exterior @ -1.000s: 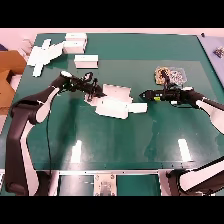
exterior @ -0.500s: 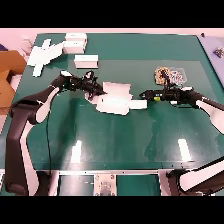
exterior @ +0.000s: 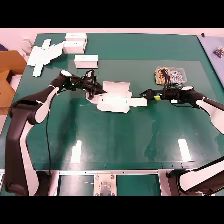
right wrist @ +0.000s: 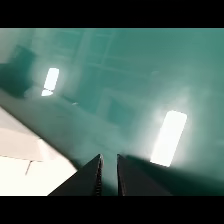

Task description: Fold the box and place the chain.

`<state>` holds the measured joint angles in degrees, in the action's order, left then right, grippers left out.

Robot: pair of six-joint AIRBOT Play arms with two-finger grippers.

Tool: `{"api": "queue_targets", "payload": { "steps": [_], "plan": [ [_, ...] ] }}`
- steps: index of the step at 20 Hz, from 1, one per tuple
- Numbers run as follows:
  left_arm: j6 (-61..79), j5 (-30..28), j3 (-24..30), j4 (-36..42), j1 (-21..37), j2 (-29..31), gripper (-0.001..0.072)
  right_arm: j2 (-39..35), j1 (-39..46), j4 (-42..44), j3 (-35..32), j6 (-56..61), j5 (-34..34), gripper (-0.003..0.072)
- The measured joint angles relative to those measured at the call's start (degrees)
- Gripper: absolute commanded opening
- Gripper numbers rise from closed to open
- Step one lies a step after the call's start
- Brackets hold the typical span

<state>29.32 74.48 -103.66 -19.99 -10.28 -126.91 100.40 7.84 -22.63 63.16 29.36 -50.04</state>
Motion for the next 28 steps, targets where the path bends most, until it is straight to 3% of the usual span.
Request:
{"api": "queue_targets", "payload": {
  "steps": [11, 13, 14, 21, 28],
  "plan": [
    [-1.27, -0.33, 0.13, -0.35, 0.0, 0.04, 0.0019, -4.81, -0.48, 2.4, 5.07, -1.11, -3.61, 0.0133],
    [-1.6, -0.33, 0.13, -0.35, 0.0, 0.04, 0.0019, -5.14, -0.9, 2.4, 5.2, -1.95, -5.38, 0.0112],
    [-1.62, -0.35, 0.13, -0.35, 0.0, 0.04, 0.0019, -5.27, -1.18, 2.51, 5.25, -3.1, -6.49, 0.0017],
    [-1.84, -0.35, 0.13, -0.26, 0.0, 0.04, 0.0018, -7.91, -2.89, 4.61, 4.33, -7.67, -13.42, 0.0011],
    [-1.9, -0.37, 0.13, -0.22, 0.0, 0.04, 0.0019, -19.34, -11.58, -5.27, -3.72, -8.74, -6.56, 0.0007]
  ]
}}
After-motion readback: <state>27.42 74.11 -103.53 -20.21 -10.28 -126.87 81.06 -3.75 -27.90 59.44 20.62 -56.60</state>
